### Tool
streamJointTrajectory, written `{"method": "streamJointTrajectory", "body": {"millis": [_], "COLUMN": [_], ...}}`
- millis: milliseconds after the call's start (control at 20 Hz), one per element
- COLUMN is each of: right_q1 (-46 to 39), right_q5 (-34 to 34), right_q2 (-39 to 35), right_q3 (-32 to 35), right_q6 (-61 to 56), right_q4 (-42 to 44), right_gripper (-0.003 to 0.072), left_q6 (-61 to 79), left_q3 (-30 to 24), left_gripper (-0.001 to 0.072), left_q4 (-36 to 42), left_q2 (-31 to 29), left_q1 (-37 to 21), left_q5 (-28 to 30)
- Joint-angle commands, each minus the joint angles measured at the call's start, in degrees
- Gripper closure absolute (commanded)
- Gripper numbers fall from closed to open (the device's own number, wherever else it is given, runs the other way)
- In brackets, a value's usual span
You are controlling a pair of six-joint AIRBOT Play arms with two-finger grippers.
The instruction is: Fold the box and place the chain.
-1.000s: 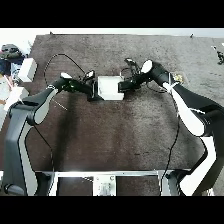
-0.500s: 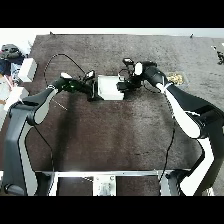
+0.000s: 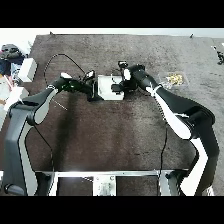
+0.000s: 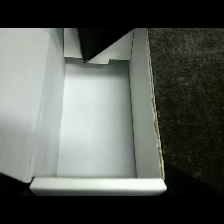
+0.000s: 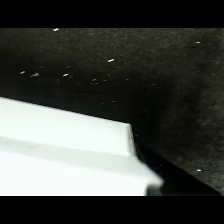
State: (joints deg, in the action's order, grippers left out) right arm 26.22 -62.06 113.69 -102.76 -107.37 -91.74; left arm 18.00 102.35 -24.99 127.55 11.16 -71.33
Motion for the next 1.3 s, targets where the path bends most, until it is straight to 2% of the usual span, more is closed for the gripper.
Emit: {"method": "streamJointTrajectory", "body": {"millis": [0,150,200,250,650,700,750,850,950,1150,1200,1250], "right_q1": [0.61,0.33,0.31,0.31,0.31,0.31,0.31,0.31,0.31,0.31,0.31,0.31], "right_q5": [-0.04,-0.09,-0.04,-0.07,-1.99,-1.99,-1.95,-1.97,-1.51,-0.68,-0.63,-0.66], "right_q2": [0.24,0.24,0.24,0.26,0.44,0.66,0.98,1.46,1.44,1.42,1.31,1.05], "right_q3": [-0.2,-0.2,-0.2,-0.2,-0.2,-0.2,-0.2,-0.2,-0.2,-0.2,-0.2,-0.2], "right_q6": [-4.2,-5.46,-5.51,-6.27,-6.71,-6.99,-6.97,-7.34,-7.41,-8.74,-9.64,-9.73], "right_q4": [-3.89,-4.48,-4.44,-3.96,-1.9,-1.86,-1.55,-1.46,-1.49,-1.49,-1.49,-1.46], "right_gripper": [0.0282,0.0302,0.0446,0.0466,0.0468,0.0491,0.0592,0.0599,0.0674,0.0674,0.0599,0.0454], "left_q6": [0.0,0.0,0.0,0.0,0.0,0.0,0.0,0.0,0.0,0.0,0.0,0.0], "left_q3": [-0.02,-0.02,-0.02,-0.02,-0.02,-0.02,-0.02,-0.02,-0.02,-0.02,-0.02,-0.02], "left_gripper": [0.0266,0.0266,0.0266,0.0266,0.0266,0.0266,0.0266,0.0266,0.0266,0.0266,0.0266,0.0266], "left_q4": [0.0,0.0,0.0,0.0,0.0,0.0,0.0,0.0,0.0,0.0,0.0,0.0], "left_q2": [0.02,0.02,0.02,0.02,0.02,0.02,0.02,0.02,0.02,0.02,0.02,0.02], "left_q1": [-0.02,-0.02,-0.02,-0.02,-0.02,-0.02,-0.02,-0.02,-0.02,-0.02,-0.02,-0.02], "left_q5": [0.0,-0.02,0.0,0.0,0.0,0.0,0.0,-0.02,0.0,0.0,0.0,0.0]}}
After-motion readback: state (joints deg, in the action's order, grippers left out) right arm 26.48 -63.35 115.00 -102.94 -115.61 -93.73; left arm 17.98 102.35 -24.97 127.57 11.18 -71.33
